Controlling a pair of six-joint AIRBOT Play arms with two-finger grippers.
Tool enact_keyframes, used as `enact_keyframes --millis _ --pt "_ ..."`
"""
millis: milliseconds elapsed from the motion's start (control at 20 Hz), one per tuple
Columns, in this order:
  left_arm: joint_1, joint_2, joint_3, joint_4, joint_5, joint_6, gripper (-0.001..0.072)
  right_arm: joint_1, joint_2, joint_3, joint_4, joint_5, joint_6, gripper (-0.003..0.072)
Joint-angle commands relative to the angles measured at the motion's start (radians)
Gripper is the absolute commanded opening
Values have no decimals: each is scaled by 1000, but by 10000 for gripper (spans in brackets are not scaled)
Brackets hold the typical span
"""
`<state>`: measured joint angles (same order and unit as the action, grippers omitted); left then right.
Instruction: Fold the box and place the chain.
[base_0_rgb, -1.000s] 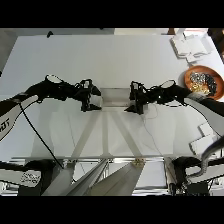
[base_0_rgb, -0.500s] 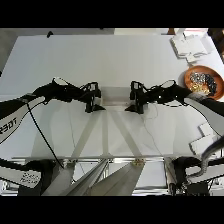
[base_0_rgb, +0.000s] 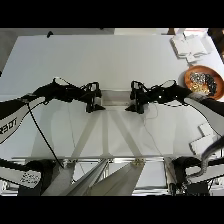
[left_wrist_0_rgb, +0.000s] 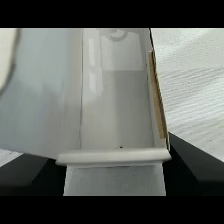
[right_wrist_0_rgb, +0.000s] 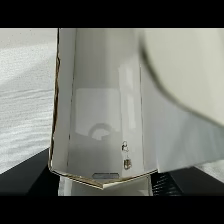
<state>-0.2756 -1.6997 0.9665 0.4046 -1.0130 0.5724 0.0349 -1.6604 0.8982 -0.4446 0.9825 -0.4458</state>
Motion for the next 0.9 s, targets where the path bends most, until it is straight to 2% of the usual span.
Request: enact_keyframes --millis 0,550,600,750,850 --pt "0 -1 0 0 7 0 336 1 0 0 0 2 0 399" --pt "0 -1 0 0 7 0 336 1 0 0 11 1 0 399" --pt "0 -1 0 0 7 0 336 2 0 0 11 0 0 414" --pt "0 -1 0 0 7 0 336 -2 1 0 -60 -3 -7 533" --pt "0 -1 0 0 7 0 336 -2 8 0 -158 -2 -2 533"
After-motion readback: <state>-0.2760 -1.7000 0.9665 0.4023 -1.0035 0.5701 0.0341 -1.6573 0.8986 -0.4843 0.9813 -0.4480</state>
